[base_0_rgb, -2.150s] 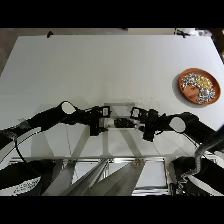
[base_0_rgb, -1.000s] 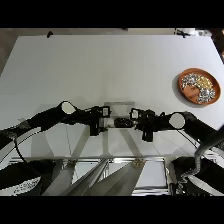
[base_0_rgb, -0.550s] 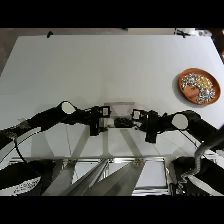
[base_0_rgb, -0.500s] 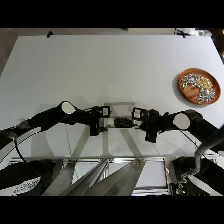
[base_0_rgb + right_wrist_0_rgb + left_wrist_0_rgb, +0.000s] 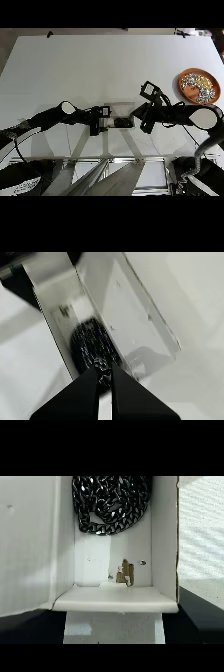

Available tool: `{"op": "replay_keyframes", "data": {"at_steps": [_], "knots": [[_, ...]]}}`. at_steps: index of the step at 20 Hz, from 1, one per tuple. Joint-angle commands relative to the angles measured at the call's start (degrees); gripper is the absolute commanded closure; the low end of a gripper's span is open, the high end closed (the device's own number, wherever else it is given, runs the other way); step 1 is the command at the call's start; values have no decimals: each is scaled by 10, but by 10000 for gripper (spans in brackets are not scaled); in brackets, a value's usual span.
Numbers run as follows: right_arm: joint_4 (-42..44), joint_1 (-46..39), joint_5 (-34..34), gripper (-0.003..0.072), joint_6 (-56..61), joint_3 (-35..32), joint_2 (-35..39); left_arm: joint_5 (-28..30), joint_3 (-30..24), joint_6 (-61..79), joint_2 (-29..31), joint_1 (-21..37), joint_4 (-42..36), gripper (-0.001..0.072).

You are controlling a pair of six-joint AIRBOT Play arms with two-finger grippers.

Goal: Fold the box and place the chain.

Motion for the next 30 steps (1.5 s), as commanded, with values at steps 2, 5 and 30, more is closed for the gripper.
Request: {"op": "replay_keyframes", "data": {"at_steps": [2, 5, 30], "knots": [[93, 7, -47, 679, 9, 5, -44, 0, 0, 0, 0, 0, 0, 486], [112, 49, -75, 679, -15, 6, -114, 0, 0, 0, 0, 0, 0, 486], [-19, -236, 164, 686, 33, 62, -77, 0, 0, 0, 0, 0, 0, 486]]}}
